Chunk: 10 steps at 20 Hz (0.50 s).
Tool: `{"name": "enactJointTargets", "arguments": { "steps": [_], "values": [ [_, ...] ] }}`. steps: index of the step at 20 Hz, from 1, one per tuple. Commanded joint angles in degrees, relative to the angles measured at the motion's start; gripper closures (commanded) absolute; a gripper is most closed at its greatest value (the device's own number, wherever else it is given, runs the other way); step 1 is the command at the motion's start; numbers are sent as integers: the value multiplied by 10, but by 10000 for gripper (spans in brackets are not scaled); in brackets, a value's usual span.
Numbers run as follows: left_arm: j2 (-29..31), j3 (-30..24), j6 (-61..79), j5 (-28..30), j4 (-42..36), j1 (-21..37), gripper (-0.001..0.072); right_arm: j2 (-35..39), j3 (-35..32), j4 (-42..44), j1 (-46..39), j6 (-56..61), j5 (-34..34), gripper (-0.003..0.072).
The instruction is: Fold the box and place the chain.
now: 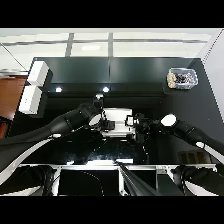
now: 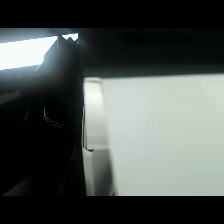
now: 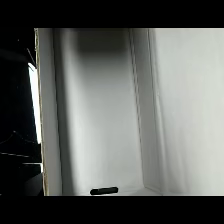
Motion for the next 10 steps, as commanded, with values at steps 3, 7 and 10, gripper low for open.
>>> {"name": "enactJointTargets", "arguments": {
  "steps": [3,7,10],
  "values": [
    [-5,1,-24,2,1,6,357,0,0,0,0,0,0,193],
    [-17,2,-24,0,-3,3,357,0,0,0,0,0,0,193],
    [-18,12,-28,0,0,3,357,0,0,0,0,0,0,193]
  ]
}}
